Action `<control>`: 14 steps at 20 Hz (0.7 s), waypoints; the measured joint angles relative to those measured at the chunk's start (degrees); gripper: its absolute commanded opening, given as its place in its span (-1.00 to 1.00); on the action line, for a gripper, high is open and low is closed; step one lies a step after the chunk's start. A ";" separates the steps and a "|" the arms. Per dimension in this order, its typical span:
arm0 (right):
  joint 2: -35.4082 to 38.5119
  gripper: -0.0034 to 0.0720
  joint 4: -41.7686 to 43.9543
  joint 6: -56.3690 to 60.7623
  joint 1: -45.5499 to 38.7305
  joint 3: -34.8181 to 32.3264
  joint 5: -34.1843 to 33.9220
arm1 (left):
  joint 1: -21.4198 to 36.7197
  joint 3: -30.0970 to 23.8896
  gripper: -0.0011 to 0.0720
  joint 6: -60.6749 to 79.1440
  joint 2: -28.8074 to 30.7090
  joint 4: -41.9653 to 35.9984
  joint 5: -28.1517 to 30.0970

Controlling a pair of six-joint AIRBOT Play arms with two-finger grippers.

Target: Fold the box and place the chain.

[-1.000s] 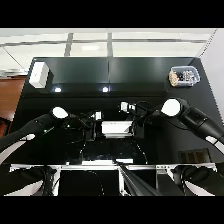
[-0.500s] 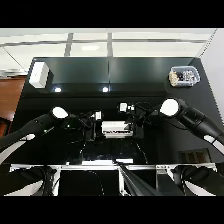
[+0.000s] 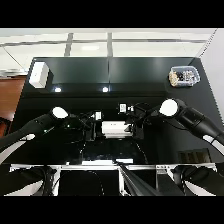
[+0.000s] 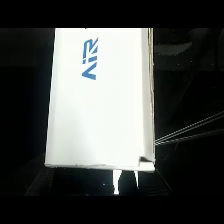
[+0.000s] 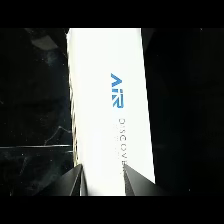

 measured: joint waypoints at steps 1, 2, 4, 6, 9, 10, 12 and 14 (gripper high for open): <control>-0.02 -0.09 -0.02 0.00 0.00 0.00 0.00 | 0.00 0.00 -0.01 0.00 0.00 0.00 0.00; -0.04 -0.30 -0.04 0.00 0.00 0.00 0.00 | 0.00 0.00 -0.01 0.00 0.00 0.00 0.00; -0.13 -0.29 -0.11 -0.04 0.00 -0.02 0.00 | 0.00 0.00 -0.01 -0.07 0.00 -0.02 0.00; -0.13 -0.28 -0.13 -0.07 0.00 -0.02 0.00 | 0.00 0.00 -0.01 -0.07 0.00 -0.02 0.00; -0.13 -0.23 -0.55 -0.07 0.00 -0.02 0.13 | 0.00 0.00 -0.01 -0.07 0.02 -0.02 0.00; -0.13 -0.18 -0.72 -0.04 0.00 -0.02 0.26 | 0.00 0.00 -0.01 -0.07 0.00 -0.02 0.00; -0.15 -0.18 -0.96 -0.04 0.02 -0.02 0.46 | 0.00 0.00 -0.01 -0.07 0.00 -0.02 0.02; -0.13 0.02 -1.07 -0.04 0.00 -0.02 0.59 | -0.02 0.00 -0.01 -0.07 0.00 -0.02 0.02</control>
